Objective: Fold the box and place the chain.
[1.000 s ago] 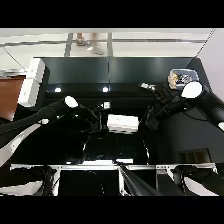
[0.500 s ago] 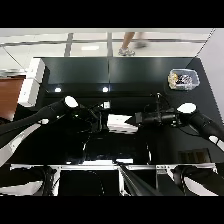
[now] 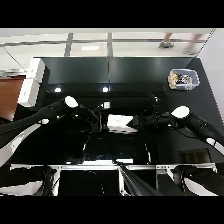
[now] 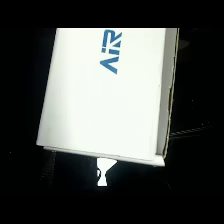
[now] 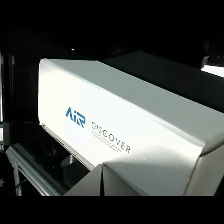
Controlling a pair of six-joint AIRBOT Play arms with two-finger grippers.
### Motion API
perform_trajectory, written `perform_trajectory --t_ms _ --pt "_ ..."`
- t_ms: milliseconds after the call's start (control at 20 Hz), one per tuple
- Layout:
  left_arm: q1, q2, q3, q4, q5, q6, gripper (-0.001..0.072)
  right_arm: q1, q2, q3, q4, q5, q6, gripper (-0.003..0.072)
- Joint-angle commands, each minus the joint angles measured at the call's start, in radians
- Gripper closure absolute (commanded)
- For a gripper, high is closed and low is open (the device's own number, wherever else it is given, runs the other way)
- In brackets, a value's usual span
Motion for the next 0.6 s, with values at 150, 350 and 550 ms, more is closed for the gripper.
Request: perform_trajectory --t_ms 150,350,550 --pt "0.000 0.000 0.001 -0.001 -0.002 -0.002 0.0381 0.003 -0.005 -0.001 -0.049 -0.023 0.016 0.0679" --pt "0.000 0.000 0.002 -0.001 -0.004 -0.006 0.0381 -0.003 -0.003 0.050 -0.056 0.063 -0.031 0.0679" --pt "0.002 0.016 0.004 0.004 -0.006 -0.006 0.0330 -0.109 0.040 0.254 -0.231 0.341 -0.036 0.0679"
